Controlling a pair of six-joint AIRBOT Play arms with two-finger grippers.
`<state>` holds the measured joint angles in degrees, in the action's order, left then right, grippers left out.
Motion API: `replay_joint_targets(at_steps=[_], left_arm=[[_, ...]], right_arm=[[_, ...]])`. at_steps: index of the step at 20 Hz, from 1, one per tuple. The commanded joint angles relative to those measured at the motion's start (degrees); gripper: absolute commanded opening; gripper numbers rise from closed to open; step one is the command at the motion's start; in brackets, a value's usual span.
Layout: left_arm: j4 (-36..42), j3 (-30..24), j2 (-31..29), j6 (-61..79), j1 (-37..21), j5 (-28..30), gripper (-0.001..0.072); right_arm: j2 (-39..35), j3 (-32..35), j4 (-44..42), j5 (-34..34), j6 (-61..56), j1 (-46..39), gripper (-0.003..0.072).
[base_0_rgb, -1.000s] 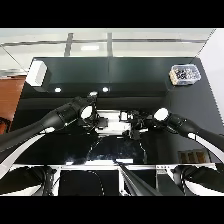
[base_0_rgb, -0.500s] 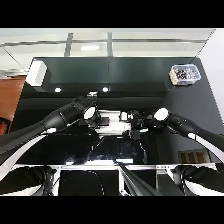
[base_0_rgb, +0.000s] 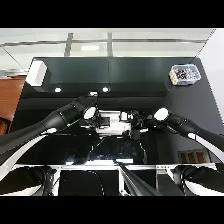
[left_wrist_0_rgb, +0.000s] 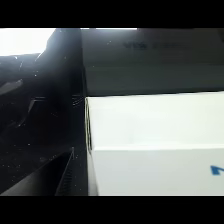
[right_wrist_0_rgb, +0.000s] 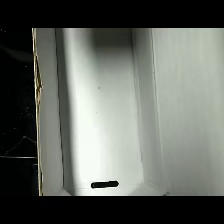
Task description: Fold the box and place the chain.
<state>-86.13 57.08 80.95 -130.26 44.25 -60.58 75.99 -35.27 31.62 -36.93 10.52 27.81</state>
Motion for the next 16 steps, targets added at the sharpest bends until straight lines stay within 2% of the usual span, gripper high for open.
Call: replay_joint_targets(at_steps=[1, 5, 6, 7, 8, 16], left_arm=[[-0.33, 0.0, 0.7, -0.35, 0.0, -0.2, 0.0368], [0.04, 0.0, 1.44, -0.33, 0.02, -1.09, 0.0366], [0.04, 0.0, 1.49, -0.28, 0.0, -1.2, 0.0284], [0.07, 0.02, 1.53, -0.28, 0.0, -1.09, 0.0132], [0.07, 0.02, 1.55, -0.22, 0.02, -0.46, 0.0026], [0.92, 0.02, 1.6, -0.04, 0.13, 0.7, 0.0026]], right_arm=[[0.0, -0.02, -0.02, 0.02, -0.02, 0.07, 0.0181], [0.0, -0.02, -0.02, 0.02, -0.02, 0.07, 0.0181], [0.0, -0.02, -0.02, 0.02, -0.02, 0.07, 0.0181], [0.0, -0.02, -0.02, 0.02, -0.02, 0.07, 0.0181], [0.0, -0.02, -0.02, 0.02, -0.02, 0.07, 0.0181], [0.0, -0.02, -0.02, -0.04, -0.02, 0.07, 0.018]])
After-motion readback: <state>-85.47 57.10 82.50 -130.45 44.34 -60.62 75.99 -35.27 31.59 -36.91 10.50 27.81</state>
